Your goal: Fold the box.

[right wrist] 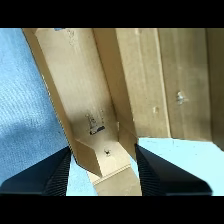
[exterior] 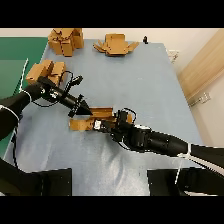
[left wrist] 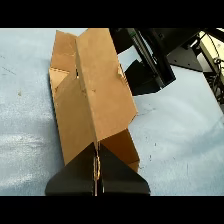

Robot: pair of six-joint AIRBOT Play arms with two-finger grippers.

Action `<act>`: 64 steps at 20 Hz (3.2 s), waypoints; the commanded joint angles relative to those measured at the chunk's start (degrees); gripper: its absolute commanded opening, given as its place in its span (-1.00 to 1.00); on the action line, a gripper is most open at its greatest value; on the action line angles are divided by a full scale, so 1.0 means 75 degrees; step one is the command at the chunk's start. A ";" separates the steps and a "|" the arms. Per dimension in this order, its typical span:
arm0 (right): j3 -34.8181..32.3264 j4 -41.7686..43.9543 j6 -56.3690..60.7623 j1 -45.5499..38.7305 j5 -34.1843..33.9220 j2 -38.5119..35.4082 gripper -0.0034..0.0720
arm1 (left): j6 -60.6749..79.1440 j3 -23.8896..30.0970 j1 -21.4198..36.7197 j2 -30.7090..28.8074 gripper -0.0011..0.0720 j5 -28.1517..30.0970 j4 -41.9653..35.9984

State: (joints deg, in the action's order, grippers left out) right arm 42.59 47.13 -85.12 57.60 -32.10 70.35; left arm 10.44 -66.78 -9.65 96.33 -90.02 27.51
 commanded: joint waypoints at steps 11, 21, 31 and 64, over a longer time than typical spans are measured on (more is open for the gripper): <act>0.0012 0.0134 0.0000 -0.0119 0.1102 0.0300 0.68 | 0.0003 0.0006 0.0000 -0.0006 -0.95 0.0038 0.0079; 0.0009 0.2943 -0.1591 -0.1434 0.2256 0.0391 0.52 | 0.0006 0.0006 0.0003 -0.0003 -0.94 0.0201 0.0114; 0.0050 0.5633 -0.5744 -0.1687 0.1836 0.0740 0.52 | 0.0032 0.0003 0.0000 -0.0006 -0.94 0.0653 0.0105; 0.1617 0.7592 -0.7714 -0.2451 0.0350 0.1547 0.71 | 0.0032 -0.0006 0.0015 -0.0006 -0.93 0.1192 0.0050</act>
State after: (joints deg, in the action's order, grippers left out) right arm 54.61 105.60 -142.91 39.24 -32.77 82.00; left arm 10.63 -66.78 -9.52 96.27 -80.90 27.55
